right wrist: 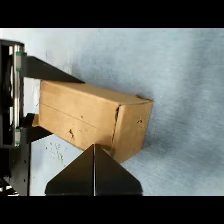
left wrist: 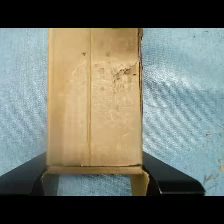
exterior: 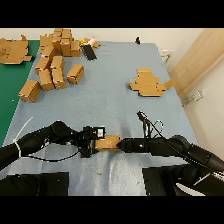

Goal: Fold the box.

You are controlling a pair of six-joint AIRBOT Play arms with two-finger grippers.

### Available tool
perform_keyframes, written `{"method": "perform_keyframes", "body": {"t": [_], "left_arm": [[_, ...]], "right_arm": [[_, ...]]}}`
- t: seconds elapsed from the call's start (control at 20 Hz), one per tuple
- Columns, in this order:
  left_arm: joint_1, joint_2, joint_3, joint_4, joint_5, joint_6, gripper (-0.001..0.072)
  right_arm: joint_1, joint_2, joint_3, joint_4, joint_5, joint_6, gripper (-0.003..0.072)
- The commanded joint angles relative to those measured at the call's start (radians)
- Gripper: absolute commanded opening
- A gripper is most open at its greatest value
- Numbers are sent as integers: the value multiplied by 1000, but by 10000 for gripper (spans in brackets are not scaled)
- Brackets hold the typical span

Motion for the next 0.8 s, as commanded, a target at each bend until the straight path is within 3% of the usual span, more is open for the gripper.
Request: {"method": "perform_keyframes", "body": {"t": [0.0,0.25,0.35,0.55,0.75], "left_arm": [[0,0,0,0,0,0,437],[0,0,0,0,0,0,437],[0,0,0,0,0,0,437],[0,0,0,0,0,0,437],[0,0,0,0,8,1,437]], "right_arm": [[-4,86,17,-98,4,3,5],[-60,256,29,-506,-76,351,5],[-87,294,29,-604,-84,464,5],[-98,303,30,-610,-79,593,5],[-98,305,30,-504,-79,641,5]]}}
